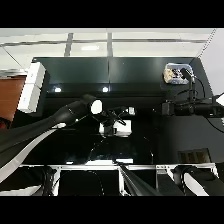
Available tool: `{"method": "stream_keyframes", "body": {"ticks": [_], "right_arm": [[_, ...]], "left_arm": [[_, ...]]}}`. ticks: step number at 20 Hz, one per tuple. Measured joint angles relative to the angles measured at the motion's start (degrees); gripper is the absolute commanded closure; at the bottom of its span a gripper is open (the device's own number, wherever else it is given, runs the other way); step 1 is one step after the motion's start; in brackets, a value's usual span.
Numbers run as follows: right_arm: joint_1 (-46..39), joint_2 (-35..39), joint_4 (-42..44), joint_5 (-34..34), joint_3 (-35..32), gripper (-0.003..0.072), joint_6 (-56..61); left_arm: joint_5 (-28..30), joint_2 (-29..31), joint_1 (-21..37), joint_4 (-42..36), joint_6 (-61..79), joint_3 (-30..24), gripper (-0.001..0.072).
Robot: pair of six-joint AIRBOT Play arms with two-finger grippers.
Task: Fold the box and place the chain.
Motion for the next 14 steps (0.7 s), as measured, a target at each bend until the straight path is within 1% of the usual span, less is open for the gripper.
{"method": "stream_keyframes", "body": {"ticks": [3, 4, 6, 8, 9, 12, 14], "right_arm": [[0.0, 0.0, -0.04, 0.15, 0.0, 0.0665, 0.13], [0.02, 0.0, -0.07, 0.26, -0.02, 0.0665, 0.15], [0.0, 0.0, -0.2, 0.57, -0.02, 0.0665, 0.15], [0.0, 0.0, -0.57, 0.7, -0.07, 0.0665, 0.15], [0.0, 0.0, -0.74, 0.81, -0.09, 0.0665, 0.15], [0.15, 0.02, -0.92, 0.96, -0.17, 0.0665, 0.15], [0.2, 0.02, -1.14, 1.09, -0.24, 0.0665, 0.13]], "left_arm": [[-6.97, 4.31, 3.82, 4.09, -9.73, 2.54, 0.0442], [-10.23, 6.51, 6.27, 5.68, -13.31, 2.95, 0.0442], [-13.42, 11.37, 12.72, 8.83, -19.47, 3.1, 0.0442], [-17.35, 16.46, 21.38, 10.32, -24.11, 2.1, 0.0441], [-18.27, 18.75, 26.14, 10.8, -25.92, 1.18, 0.0441], [-19.21, 24.13, 42.64, 12.07, -31.04, -3.1, 0.0441], [-19.67, 25.79, 52.24, 12.2, -33.31, -6.54, 0.044]]}}
